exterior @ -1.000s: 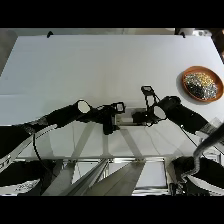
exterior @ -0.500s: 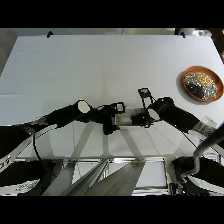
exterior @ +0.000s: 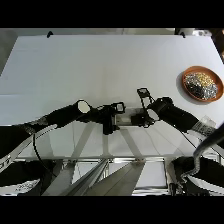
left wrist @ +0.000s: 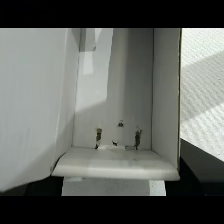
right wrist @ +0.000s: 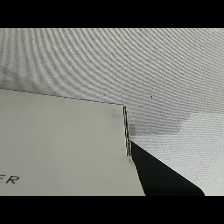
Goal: Fold the box and place the chain.
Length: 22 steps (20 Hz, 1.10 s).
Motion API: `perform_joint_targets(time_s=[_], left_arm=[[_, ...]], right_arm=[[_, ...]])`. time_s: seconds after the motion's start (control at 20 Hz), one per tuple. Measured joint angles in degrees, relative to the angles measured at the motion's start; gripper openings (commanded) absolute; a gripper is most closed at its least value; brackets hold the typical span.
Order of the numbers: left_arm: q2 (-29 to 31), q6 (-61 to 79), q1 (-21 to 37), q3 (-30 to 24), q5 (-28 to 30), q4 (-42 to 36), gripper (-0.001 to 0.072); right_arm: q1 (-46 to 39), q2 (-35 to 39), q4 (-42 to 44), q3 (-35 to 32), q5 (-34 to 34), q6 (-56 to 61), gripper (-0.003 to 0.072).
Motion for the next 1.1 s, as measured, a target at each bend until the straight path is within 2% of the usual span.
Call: perform_joint_targets(time_s=[0.05,0.15,0.2,0.4,0.45,0.55,0.6,0.85,1.1], left_arm=[[0.0,0.0,0.0,0.0,0.0,0.0,0.0438],[0.0,0.0,0.0,0.0,0.0,0.0,0.0438],[0.0,-0.2,0.0,0.0,0.0,-0.1,0.0438],[0.0,-0.3,0.0,0.0,0.0,-0.2,0.0438],[0.0,-0.3,0.0,0.0,0.0,-0.1,0.0438],[0.0,0.2,0.0,0.0,0.0,0.0,0.0438],[0.0,0.2,0.0,0.0,0.0,0.0,0.0438],[0.0,0.0,0.0,0.0,0.0,0.0,0.0438],[0.0,-0.1,0.0,0.0,0.0,0.0,0.0438]], right_arm=[[0.0,0.0,0.0,0.0,0.0,0.1,0.021],[0.0,0.0,-0.5,0.0,0.4,0.2,0.0068],[0.0,-0.1,-0.4,0.0,0.5,0.5,0.0031],[0.0,-0.1,-0.3,0.0,0.3,0.4,0.0021],[0.0,-0.1,-0.3,0.0,0.3,0.4,0.0084],[0.0,-0.1,-0.2,0.0,-0.1,-0.2,0.0392],[0.0,0.0,0.0,0.0,-0.3,-0.2,0.0462],[0.0,3.3,-0.1,0.0,0.6,-0.8,0.0462],[0.0,11.0,-2.3,0.0,4.3,-1.9,0.048]])
